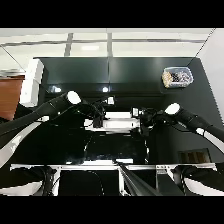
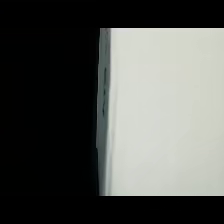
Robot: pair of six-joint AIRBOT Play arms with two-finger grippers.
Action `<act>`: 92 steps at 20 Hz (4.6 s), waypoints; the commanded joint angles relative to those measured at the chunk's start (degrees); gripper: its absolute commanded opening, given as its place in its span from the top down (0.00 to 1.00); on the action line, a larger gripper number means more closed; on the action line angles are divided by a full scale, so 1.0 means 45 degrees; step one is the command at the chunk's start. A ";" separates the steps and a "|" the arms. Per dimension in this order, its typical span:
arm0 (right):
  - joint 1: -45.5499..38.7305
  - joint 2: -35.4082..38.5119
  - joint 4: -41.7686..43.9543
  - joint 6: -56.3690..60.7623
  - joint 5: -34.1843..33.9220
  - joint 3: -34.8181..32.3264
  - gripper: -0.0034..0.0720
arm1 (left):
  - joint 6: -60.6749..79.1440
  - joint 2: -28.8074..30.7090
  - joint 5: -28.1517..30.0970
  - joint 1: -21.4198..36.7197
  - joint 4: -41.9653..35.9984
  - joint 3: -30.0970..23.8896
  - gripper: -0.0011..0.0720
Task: Fold the box and place the chain.
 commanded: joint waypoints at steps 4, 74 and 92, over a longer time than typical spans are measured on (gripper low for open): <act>0.0034 0.0000 -0.0277 -0.0024 -0.0024 0.0010 0.33 | -0.0146 0.0024 -0.0146 0.0010 0.0019 0.0034 0.90; 0.0034 0.0000 -0.0262 -0.0024 -0.0019 0.0010 0.77 | 0.2939 0.2613 0.0894 0.0204 -0.1224 -0.3172 0.44; 0.0034 0.0000 -0.0262 -0.0024 -0.0019 0.0010 0.77 | 0.2463 0.1676 0.1399 -0.0379 -0.3259 -0.2963 0.94</act>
